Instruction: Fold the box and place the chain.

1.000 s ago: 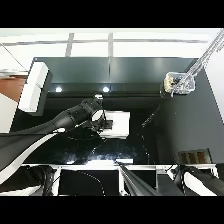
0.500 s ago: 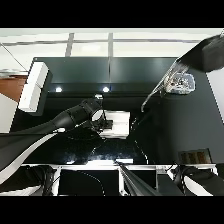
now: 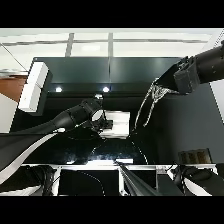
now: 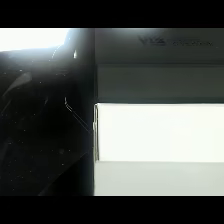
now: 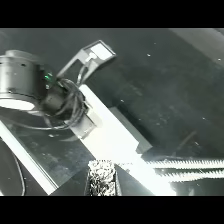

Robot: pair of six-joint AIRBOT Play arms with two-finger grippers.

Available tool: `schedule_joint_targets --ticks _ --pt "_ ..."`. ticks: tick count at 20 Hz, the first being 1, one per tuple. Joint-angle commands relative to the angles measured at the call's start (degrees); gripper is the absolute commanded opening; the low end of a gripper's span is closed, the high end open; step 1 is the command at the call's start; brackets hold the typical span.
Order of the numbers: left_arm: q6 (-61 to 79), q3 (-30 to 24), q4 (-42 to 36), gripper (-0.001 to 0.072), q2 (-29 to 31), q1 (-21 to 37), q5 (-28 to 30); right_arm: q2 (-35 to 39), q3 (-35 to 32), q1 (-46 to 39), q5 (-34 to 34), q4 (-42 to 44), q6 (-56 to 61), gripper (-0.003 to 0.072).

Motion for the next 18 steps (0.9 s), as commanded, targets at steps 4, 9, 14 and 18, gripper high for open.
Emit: schedule_joint_targets --ticks 4,9,14,18 --pt "0.0 0.0 0.0 0.0029 0.0 0.0 0.0 0.1 -0.3 0.5 1.1 10.0 -0.9 0.0022" --pt "0.0 0.0 0.0 0.0029 0.0 0.0 0.0 0.1 -0.3 0.5 3.4 13.0 -0.9 0.0022" --pt "0.0 0.0 0.0 0.0029 0.0 0.0 0.0 0.1 -0.3 0.5 6.0 13.0 -0.9 0.0022" --pt "0.0 0.0 0.0 0.0029 0.0 0.0 0.0 0.0 -0.3 0.6 6.0 12.9 -0.9 0.0022"
